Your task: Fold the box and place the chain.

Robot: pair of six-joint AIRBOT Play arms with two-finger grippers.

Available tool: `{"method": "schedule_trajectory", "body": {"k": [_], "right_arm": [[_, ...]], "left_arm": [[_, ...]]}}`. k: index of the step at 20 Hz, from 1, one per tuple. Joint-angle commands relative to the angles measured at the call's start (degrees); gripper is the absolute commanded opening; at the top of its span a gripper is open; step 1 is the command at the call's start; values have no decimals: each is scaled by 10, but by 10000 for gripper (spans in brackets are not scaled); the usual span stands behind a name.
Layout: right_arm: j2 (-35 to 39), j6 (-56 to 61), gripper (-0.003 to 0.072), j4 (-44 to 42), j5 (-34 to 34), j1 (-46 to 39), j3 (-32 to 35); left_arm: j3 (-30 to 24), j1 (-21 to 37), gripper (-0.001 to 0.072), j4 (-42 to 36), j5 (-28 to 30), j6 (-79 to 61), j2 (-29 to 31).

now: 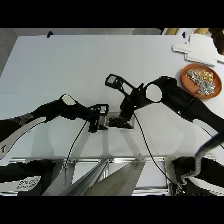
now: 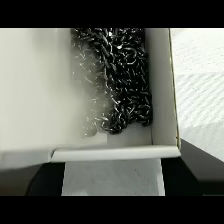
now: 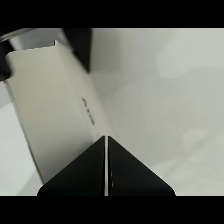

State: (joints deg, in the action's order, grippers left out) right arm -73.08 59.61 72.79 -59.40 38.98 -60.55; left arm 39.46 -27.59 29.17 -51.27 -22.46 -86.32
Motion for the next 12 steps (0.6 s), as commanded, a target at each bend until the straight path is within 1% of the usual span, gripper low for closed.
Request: {"method": "schedule_trajectory", "body": {"k": [1, 3, 4, 6, 7, 8, 10, 11, 12], "right_arm": [[-2, -44, 20, -17, -62, 24, 0], [-2, -84, 22, -49, -95, 27, 0], [-2, -99, 37, -62, -107, 27, 0], [-2, -108, 98, -65, -111, 27, 0], [-2, -108, 180, -64, -110, 27, 0], [-2, -108, 207, -64, -106, 27, 0], [-3, -109, 207, -59, -100, 27, 0], [-3, -109, 233, -49, -92, 27, 0], [-3, -108, 277, -36, -82, 27, 0]], "left_arm": [[1, 0, 153, 0, 0, 0, 0], [1, 0, 153, 0, 0, 0, 0], [1, 0, 153, 0, 0, 0, 0], [1, 0, 153, 0, 0, 0, 0], [1, 0, 153, 0, 0, 0, 0], [1, 0, 153, 0, 0, 0, 0], [1, 0, 153, 0, 0, 0, 0], [1, 0, 153, 0, 0, 0, 0], [1, 0, 153, 0, 0, 0, 0]]}}
